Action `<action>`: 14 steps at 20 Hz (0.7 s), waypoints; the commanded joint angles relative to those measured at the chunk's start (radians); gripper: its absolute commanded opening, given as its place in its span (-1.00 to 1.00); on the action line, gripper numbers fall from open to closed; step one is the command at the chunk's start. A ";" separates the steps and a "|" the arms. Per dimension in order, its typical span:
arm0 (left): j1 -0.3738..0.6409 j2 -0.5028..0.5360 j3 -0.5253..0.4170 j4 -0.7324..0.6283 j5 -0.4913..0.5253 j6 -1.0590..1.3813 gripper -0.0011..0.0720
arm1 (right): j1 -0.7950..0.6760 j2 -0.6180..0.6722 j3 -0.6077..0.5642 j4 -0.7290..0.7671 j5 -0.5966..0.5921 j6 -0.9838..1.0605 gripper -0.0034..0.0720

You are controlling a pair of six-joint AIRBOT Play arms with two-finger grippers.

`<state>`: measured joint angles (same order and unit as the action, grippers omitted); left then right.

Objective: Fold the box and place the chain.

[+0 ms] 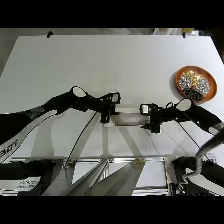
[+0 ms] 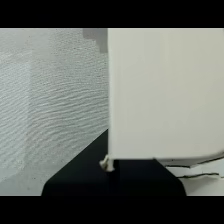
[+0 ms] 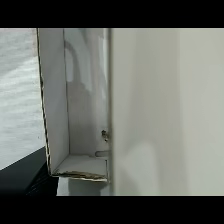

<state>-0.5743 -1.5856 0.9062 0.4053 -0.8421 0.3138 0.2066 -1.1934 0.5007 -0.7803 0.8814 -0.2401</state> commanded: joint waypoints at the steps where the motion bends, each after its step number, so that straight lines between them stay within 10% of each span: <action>1: -0.001 0.000 0.000 -0.001 0.000 -0.002 -0.93 | 0.001 -0.003 -0.002 -0.005 -0.007 0.000 0.28; 14: -0.001 0.000 0.000 -0.001 0.000 -0.002 -0.93 | 0.001 -0.003 -0.003 -0.005 -0.006 0.000 0.09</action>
<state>-0.5743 -1.5856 0.9062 0.4042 -0.8421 0.3119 0.2066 -1.1961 0.4976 -0.7849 0.8749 -0.2405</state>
